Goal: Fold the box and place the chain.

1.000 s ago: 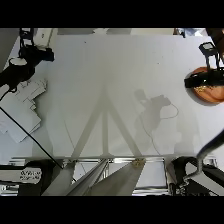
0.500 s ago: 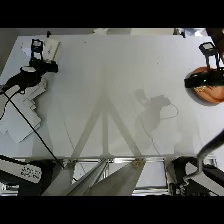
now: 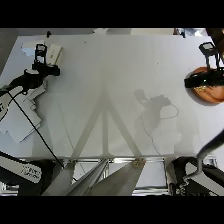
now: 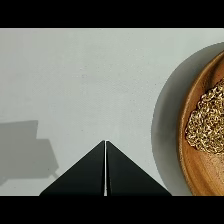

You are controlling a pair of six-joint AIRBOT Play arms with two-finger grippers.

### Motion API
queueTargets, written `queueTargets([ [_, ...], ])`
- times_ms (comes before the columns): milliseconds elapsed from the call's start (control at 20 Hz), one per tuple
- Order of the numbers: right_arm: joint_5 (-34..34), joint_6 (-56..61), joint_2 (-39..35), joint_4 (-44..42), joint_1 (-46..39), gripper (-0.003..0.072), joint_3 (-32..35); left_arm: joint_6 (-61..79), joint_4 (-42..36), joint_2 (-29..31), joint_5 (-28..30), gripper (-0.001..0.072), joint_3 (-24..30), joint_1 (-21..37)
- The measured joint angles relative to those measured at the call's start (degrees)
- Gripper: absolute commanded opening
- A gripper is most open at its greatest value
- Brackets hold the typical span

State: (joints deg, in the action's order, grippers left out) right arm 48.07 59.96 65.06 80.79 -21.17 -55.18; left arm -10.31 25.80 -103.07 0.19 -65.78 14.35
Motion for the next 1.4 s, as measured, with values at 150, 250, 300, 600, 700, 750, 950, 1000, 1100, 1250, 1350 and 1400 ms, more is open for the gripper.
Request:
queueTargets([
  [150,0.0,0.0,0.0,0.0,0.0,0.0011,0.0,0.0,0.1,-0.2,0.0,0.0362,0.0,0.0],
  [250,0.0,0.0,0.0,0.0,0.0,0.0011,0.0,0.0,0.1,-0.3,0.0,0.0526,0.0,0.0],
  [300,0.0,0.0,0.0,0.0,0.0,0.0011,0.0,0.0,0.2,-0.3,0.0,0.0671,0.0,0.0],
  [600,0.0,0.0,0.0,0.0,0.0,0.0011,0.0,0.0,0.2,-0.3,-0.1,0.0707,0.0,0.0],
  [700,0.0,0.0,0.0,0.0,0.0,0.0011,0.0,-0.2,0.2,0.1,-0.6,0.0707,0.0,0.0],
  [750,0.0,0.0,0.0,0.0,0.0,0.0011,0.0,-0.2,0.2,0.5,-0.9,0.0707,0.0,0.0],
  [950,0.0,0.0,0.0,0.0,0.0,0.0011,0.0,-0.2,0.2,3.4,-1.3,0.0706,0.0,0.0],
  [1000,0.0,0.0,0.0,0.0,0.0,0.0011,0.0,-0.2,0.2,4.6,-1.4,0.0706,0.0,0.0],
  [1100,0.0,0.0,0.0,0.0,0.0,0.0011,0.0,-0.2,0.2,7.3,-1.6,0.0705,0.0,0.0],
  [1250,0.0,0.0,0.0,0.0,0.0,0.0011,0.0,-0.2,0.2,12.3,-1.8,0.0705,0.0,0.0],
  [1350,0.0,0.0,0.0,0.0,0.0,0.0011,0.0,-0.2,0.2,16.3,-2.0,0.0705,0.0,0.0],
  [1400,0.0,0.0,0.0,0.0,0.0,0.0011,0.0,-0.2,0.2,18.1,-2.2,0.0704,0.0,0.0],
])
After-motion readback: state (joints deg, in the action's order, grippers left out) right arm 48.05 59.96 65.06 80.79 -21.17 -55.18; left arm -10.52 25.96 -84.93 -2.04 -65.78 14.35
